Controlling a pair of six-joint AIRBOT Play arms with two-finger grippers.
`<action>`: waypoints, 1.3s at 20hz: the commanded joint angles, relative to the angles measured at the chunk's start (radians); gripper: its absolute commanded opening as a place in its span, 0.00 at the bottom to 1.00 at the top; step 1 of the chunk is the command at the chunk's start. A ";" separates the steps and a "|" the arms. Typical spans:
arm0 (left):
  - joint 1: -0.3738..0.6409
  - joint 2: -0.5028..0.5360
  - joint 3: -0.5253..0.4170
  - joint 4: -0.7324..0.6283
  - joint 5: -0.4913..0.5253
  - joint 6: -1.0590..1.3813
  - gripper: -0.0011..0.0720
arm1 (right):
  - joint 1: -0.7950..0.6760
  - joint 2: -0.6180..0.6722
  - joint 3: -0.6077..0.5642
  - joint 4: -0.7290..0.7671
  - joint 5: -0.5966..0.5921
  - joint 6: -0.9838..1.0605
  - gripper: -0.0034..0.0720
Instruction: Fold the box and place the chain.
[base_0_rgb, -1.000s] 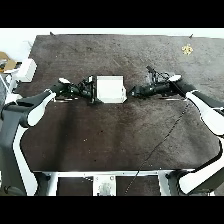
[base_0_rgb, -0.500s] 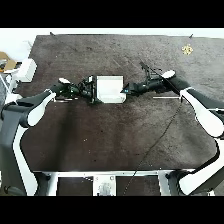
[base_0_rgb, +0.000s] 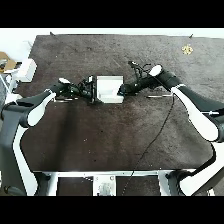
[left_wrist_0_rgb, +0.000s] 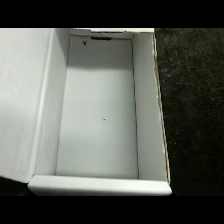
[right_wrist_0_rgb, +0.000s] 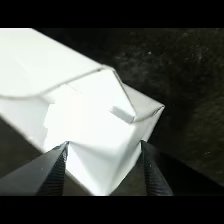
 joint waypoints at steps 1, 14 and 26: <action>0.001 -0.001 0.000 0.000 0.000 0.000 0.32 | 0.046 -0.001 0.030 -0.178 -0.037 0.122 0.73; 0.001 -0.001 0.000 0.000 0.000 0.000 0.32 | 0.230 -0.179 0.341 -0.686 0.226 0.614 0.58; 0.001 -0.001 0.000 0.000 0.000 0.000 0.32 | 0.244 -0.193 0.339 -0.712 0.237 0.765 0.47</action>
